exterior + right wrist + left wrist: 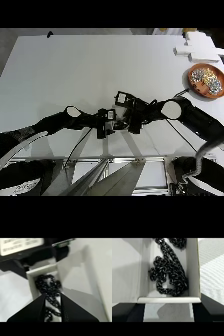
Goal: Fold the box and place the chain.
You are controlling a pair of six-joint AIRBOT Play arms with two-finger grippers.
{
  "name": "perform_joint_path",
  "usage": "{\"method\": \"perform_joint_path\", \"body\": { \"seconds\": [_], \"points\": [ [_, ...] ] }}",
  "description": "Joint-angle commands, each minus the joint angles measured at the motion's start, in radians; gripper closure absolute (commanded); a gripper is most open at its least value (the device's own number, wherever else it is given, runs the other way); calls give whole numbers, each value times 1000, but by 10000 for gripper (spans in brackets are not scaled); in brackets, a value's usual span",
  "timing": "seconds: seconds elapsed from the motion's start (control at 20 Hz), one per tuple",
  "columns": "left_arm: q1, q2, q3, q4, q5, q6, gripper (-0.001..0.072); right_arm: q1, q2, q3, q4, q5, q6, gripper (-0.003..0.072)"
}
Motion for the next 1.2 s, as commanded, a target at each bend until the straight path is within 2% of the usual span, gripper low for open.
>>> {"method": "perform_joint_path", "body": {
  "seconds": [0.0,0.15,0.2,0.3,0.4,0.45,0.5,0.55,0.7,0.75,0.8,0.9,1.15],
  "points": [
    [0,0,0,0,0,0,542,-73,97,2,-27,24,9,492],
    [0,0,0,0,0,0,542,-184,168,1,-113,164,-87,613],
    [0,0,0,0,0,0,542,-230,166,-4,-145,217,-112,632],
    [0,0,0,0,0,0,542,-324,154,-36,-165,227,-160,631],
    [0,0,0,0,0,0,542,-397,125,-81,-162,181,-233,621],
    [0,0,0,0,0,0,542,-414,104,-105,-163,150,-273,542],
    [0,0,0,0,0,0,542,-415,82,-124,-164,126,-316,415],
    [0,0,0,0,0,0,542,-415,54,-138,-159,109,-367,336],
    [0,0,0,0,0,0,542,-414,-31,-146,-120,84,-467,349],
    [0,0,0,0,0,0,542,-414,-57,-146,-117,69,-481,369],
    [0,0,0,0,0,0,542,-414,-80,-146,-116,55,-485,419],
    [0,0,0,0,0,0,542,-414,-115,-146,-95,26,-488,419],
    [0,0,0,0,0,0,542,-399,-169,-147,37,11,-671,437]
  ]
}}
